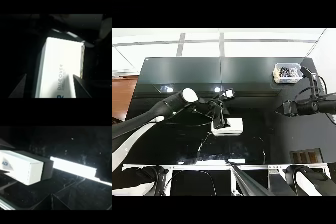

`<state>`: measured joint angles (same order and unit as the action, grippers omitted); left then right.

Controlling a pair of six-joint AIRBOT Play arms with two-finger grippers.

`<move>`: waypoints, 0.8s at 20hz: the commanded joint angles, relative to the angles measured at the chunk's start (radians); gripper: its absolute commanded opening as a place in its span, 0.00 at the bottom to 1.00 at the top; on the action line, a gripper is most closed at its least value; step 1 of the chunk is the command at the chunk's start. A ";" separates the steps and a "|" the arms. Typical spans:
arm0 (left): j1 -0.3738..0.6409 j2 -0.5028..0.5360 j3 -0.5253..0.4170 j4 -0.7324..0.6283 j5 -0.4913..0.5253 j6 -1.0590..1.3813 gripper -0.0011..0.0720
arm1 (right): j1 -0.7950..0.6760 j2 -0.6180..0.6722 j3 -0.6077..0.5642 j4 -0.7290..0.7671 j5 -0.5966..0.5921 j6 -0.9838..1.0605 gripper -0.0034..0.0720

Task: Fold the box and place the chain.

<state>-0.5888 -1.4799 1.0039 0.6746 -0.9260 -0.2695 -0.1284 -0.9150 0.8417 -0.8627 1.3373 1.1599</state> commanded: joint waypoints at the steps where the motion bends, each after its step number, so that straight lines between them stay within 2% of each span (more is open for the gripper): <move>1: -0.008 -0.066 0.040 -0.002 -0.103 -0.030 0.99 | -0.002 0.001 -0.001 -0.003 0.000 0.000 0.06; 8: -0.015 -0.066 0.061 0.014 -0.134 -0.022 0.99 | -0.002 0.001 -0.001 -0.003 -0.002 0.000 0.06; 16: -0.105 -0.060 0.074 0.236 -0.113 -0.023 0.99 | -0.002 0.001 -0.001 -0.003 -0.003 0.000 0.06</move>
<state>-0.6659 -1.5417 1.0756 0.8280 -1.0538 -0.2920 -0.1307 -0.9146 0.8413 -0.8669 1.3346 1.1599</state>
